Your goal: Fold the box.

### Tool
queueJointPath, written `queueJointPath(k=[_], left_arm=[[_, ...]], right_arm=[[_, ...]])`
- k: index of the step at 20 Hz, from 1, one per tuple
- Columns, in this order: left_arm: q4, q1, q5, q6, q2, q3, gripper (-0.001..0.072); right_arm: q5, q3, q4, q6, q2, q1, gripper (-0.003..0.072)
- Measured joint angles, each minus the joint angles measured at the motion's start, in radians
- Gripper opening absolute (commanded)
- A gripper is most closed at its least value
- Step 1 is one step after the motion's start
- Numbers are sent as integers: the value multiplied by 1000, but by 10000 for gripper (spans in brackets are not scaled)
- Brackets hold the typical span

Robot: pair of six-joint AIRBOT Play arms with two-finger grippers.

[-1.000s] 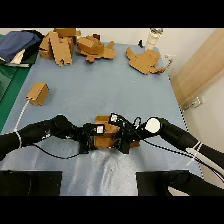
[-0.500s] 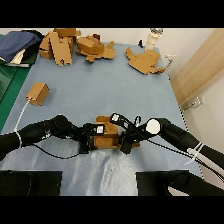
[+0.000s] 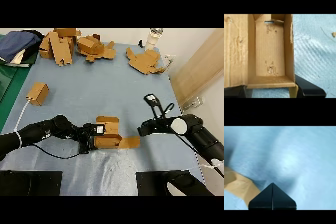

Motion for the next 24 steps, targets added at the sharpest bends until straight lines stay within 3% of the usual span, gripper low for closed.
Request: queueJointPath(k=[4,14,24], left_arm=[[0,0,0,0,0,0,175],[0,0,0,0,0,0,175],[-1,0,0,-2,0,0,175]], right_arm=[[76,-44,28,119,-28,-101,5],[4,-144,504,-34,-209,-66,5],[-6,-92,600,-63,-171,-19,6]])
